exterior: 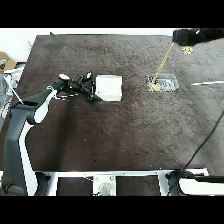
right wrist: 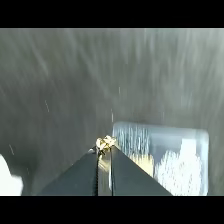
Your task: Fold the box and place the chain.
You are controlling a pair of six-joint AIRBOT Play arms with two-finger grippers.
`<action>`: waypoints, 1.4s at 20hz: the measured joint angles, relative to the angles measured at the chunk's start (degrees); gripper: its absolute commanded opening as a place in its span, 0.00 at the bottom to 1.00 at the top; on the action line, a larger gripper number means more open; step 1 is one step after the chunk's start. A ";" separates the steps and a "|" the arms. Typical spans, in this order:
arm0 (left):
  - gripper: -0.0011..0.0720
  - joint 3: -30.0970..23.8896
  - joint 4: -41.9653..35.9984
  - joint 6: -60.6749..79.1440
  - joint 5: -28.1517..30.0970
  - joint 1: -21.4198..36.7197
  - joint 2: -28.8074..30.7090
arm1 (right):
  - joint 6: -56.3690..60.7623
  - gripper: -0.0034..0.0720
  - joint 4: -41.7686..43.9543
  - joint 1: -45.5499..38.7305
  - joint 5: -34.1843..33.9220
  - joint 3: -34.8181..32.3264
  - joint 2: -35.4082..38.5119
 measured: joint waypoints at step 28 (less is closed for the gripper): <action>0.66 0.00 -0.02 0.00 0.02 0.00 0.00 | -1.73 0.04 -10.05 29.83 -27.34 -0.13 1.86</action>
